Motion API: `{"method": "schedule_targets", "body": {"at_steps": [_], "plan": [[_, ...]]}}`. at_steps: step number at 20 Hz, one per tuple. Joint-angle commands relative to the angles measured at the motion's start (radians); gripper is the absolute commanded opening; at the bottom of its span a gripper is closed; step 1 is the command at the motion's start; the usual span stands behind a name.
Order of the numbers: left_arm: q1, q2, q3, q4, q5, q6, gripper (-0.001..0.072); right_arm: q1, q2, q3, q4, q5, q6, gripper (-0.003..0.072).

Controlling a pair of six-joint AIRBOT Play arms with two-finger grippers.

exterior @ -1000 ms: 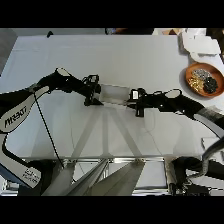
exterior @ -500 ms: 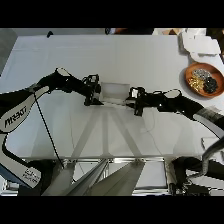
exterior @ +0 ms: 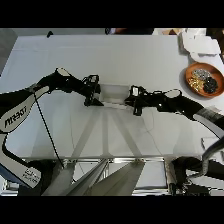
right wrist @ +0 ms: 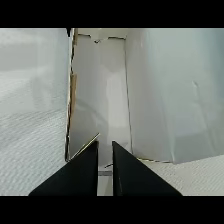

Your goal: Fold the box and place the chain.

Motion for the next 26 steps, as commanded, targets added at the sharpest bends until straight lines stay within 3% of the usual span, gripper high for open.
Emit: {"method": "schedule_targets", "body": {"at_steps": [1,3,10,13,16,19,22,24,26], "plan": [[0.000,-0.001,0.000,0.000,0.004,0.000,0.0347,0.001,0.000,0.000,0.010,0.010,0.000,0.0073],[0.000,-0.001,0.000,0.000,0.004,0.000,0.0347,0.001,0.000,0.000,0.048,0.029,0.000,0.0013],[0.000,-0.001,0.000,0.000,0.004,0.000,0.0347,-0.002,0.091,0.000,0.090,0.056,0.014,0.0013],[0.000,-0.001,0.000,0.000,0.004,0.000,0.0347,-0.003,0.185,0.000,0.075,0.048,0.138,0.0013],[0.000,-0.001,0.000,0.000,0.004,0.000,0.0347,-0.002,0.292,0.000,-0.043,-0.048,0.421,0.0013],[0.000,-0.001,0.000,0.000,0.004,0.000,0.0347,-0.051,0.376,0.000,-0.356,-0.155,0.954,0.0013],[0.000,-0.001,0.000,0.000,0.004,0.000,0.0347,-0.174,0.374,-0.006,-0.624,-0.069,1.481,0.0013],[0.000,-0.001,0.000,0.000,0.004,0.000,0.0347,-0.239,0.367,-0.043,-0.732,0.006,1.651,0.0009],[0.000,-0.001,0.000,0.000,0.004,0.000,0.0347,-0.274,0.352,-0.095,-0.726,0.056,1.690,0.0008]]}}
